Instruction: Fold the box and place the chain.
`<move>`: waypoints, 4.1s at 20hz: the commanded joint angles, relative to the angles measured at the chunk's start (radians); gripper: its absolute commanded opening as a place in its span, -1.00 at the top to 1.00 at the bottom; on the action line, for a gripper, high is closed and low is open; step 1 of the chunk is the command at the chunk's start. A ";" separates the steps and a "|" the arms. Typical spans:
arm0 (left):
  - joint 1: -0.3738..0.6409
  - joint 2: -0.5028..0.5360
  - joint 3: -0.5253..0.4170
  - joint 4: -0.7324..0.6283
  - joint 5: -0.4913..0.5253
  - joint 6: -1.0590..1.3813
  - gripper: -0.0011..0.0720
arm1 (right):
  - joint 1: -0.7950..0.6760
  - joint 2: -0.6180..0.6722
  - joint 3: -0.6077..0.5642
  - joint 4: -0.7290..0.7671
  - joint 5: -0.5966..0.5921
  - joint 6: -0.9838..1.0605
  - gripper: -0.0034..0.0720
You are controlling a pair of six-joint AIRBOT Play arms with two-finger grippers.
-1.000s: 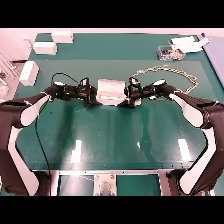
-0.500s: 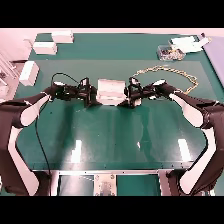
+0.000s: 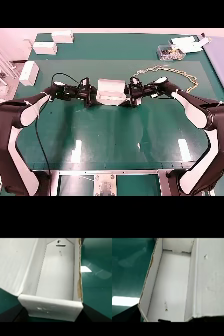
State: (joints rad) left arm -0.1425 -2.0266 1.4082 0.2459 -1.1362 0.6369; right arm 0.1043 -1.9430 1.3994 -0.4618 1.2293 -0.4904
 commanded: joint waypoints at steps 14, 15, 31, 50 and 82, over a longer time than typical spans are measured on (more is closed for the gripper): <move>0.000 0.000 0.000 0.000 0.000 -0.004 -0.35 | -0.004 0.245 -0.002 -0.020 0.075 0.278 0.89; 0.000 0.000 0.000 0.000 0.000 -0.004 -0.35 | 0.018 0.238 -0.001 -0.021 0.032 0.278 0.89; 0.000 0.000 0.000 0.000 -0.001 -0.005 -0.35 | 0.049 0.013 0.127 -0.173 -0.130 0.331 0.89; 0.000 0.000 0.000 0.000 0.002 -0.004 -0.35 | -0.025 0.396 -0.248 -0.271 -0.218 0.319 -0.28; 0.000 0.000 0.000 0.000 0.001 -0.004 -0.35 | 0.087 0.218 -0.241 0.061 -0.350 0.103 0.09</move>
State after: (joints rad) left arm -0.1417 -2.0266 1.4082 0.2459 -1.1336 0.6327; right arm 0.1852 -1.7161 1.1557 -0.4397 0.8833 -0.3721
